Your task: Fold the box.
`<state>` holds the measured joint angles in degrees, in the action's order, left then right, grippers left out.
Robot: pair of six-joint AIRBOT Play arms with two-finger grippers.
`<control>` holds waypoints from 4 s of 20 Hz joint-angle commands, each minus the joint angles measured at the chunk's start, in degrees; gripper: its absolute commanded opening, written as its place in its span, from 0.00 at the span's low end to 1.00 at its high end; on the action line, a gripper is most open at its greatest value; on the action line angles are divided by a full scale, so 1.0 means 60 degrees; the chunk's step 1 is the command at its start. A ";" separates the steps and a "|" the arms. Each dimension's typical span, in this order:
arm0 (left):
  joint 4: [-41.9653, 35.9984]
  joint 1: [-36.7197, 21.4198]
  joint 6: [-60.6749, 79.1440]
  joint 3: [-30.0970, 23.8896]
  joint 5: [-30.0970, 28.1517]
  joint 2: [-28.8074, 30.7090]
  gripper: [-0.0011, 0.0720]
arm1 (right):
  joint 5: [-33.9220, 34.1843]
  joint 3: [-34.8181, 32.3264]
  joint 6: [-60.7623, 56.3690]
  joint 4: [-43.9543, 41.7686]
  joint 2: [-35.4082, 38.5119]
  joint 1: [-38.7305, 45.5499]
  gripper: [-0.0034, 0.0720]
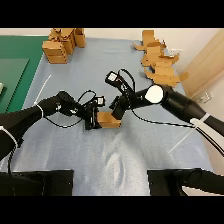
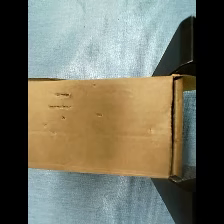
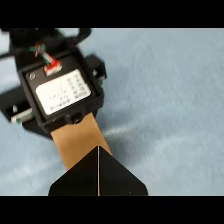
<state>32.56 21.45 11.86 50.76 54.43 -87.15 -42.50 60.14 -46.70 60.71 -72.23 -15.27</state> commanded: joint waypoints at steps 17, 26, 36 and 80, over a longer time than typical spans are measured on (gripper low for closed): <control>0.0000 -0.0004 0.0004 -0.0004 -0.0040 0.0007 0.16 | 0.1020 -0.1151 0.0182 -0.1836 -0.0849 -0.1045 0.05; 0.0004 -0.0004 0.0004 -0.0004 -0.0029 0.0007 0.16 | 0.0933 -0.1045 0.0178 -0.1708 -0.0521 -0.1045 0.05; -0.0106 -0.0033 -0.0896 0.0007 -0.0098 0.0189 0.15 | -0.0109 -0.0998 -0.3861 0.3960 0.2845 0.0087 0.05; 0.3195 -0.5064 -1.0663 0.5191 -0.4717 -0.3187 0.92 | -0.0867 -0.2222 -0.4717 0.3297 0.3577 0.3147 0.05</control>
<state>51.59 -8.91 -51.79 81.56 26.37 -105.95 -47.70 46.83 -74.81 80.60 -50.70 3.57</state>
